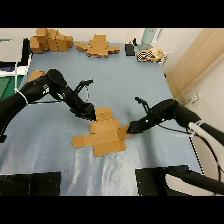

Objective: Fold the box.

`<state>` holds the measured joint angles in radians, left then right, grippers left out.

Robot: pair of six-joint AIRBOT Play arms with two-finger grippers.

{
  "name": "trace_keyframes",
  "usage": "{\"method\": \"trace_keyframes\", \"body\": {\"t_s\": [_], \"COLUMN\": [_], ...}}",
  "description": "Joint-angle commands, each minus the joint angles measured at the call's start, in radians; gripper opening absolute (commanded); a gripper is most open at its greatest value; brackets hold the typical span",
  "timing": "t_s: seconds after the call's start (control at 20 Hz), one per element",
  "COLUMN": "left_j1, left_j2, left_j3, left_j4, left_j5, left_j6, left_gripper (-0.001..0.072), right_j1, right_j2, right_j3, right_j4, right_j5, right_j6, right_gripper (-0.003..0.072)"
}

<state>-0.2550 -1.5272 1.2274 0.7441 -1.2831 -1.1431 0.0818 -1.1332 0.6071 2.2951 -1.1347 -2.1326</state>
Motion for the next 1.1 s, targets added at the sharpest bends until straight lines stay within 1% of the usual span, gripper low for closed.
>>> {"method": "trace_keyframes", "body": {"t_s": [0.0,0.05,0.15,0.25,0.3,0.5,0.65,0.7,0.8,1.0,1.05], "left_j1": [0.058,0.076,0.103,0.107,0.102,0.087,0.108,0.114,0.127,0.134,0.134], "left_j2": [-0.030,-0.044,-0.073,-0.104,-0.122,-0.216,-0.255,-0.259,-0.263,-0.266,-0.266], "left_j3": [-0.003,-0.003,-0.003,-0.003,-0.003,-0.002,0.001,0.001,0.002,0.001,0.001], "left_j4": [0.028,0.043,0.080,0.090,0.071,-0.085,-0.339,-0.393,-0.406,-0.399,-0.393], "left_j5": [-0.002,-0.023,-0.048,-0.036,-0.019,0.039,0.043,0.034,-0.004,-0.124,-0.145], "left_j6": [-0.013,-0.049,-0.092,-0.105,-0.093,0.024,0.207,0.253,0.264,0.273,0.274], "left_gripper": [0.0556,0.0621,0.0621,0.0621,0.0621,0.0622,0.0614,0.0585,0.0583,0.0578,0.0410], "right_j1": [0.129,0.144,0.151,0.151,0.153,0.176,0.176,0.176,0.176,0.176,0.176], "right_j2": [0.157,0.196,0.243,0.260,0.262,0.262,0.262,0.261,0.261,0.261,0.261], "right_j3": [-0.131,-0.159,-0.182,-0.185,-0.185,-0.185,-0.185,-0.185,-0.185,-0.185,-0.185], "right_j4": [0.024,0.024,0.004,-0.013,-0.011,-0.013,-0.032,-0.039,-0.041,-0.047,-0.047], "right_j5": [0.222,0.259,0.270,0.270,0.270,0.264,0.250,0.246,0.245,0.248,0.248], "right_j6": [-0.025,-0.021,-0.023,-0.024,-0.027,-0.031,-0.030,-0.030,-0.031,-0.031,-0.030], "right_gripper": [0.0003,0.0003,0.0003,0.0003,0.0003,0.0003,0.0003,0.0003,0.0003,0.0003,0.0003]}}
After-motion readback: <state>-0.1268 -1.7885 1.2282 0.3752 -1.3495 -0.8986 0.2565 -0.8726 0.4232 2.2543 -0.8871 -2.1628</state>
